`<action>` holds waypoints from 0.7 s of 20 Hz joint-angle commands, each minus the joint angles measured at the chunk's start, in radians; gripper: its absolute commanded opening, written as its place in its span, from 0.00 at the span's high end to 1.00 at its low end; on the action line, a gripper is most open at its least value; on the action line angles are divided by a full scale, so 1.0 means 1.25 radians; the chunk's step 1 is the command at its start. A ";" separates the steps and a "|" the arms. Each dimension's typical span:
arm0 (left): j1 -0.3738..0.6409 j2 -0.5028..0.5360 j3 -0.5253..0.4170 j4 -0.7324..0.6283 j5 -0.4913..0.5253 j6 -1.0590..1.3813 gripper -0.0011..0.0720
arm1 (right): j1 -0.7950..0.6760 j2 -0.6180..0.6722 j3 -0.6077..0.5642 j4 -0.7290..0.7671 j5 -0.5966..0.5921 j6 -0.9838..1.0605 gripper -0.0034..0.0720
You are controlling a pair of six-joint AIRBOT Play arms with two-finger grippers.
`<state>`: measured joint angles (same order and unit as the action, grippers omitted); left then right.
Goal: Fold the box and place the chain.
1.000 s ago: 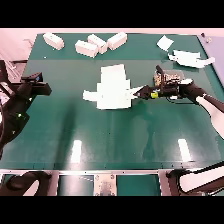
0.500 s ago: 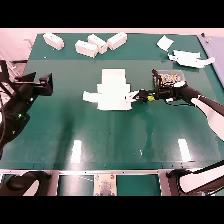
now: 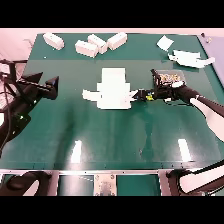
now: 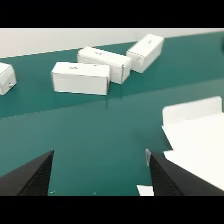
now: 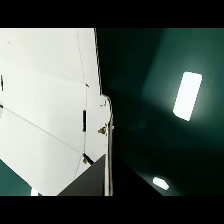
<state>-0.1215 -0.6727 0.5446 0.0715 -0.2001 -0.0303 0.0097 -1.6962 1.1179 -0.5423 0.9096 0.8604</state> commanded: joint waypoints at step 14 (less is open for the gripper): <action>0.001 -0.457 0.202 0.057 -0.204 0.073 0.09 | 0.001 -0.001 0.000 -0.002 -0.003 -0.006 0.95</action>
<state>-0.1215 -1.1698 0.7612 0.1497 -0.4332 0.0551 0.0097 -1.6962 1.1179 -0.5442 0.9047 0.8528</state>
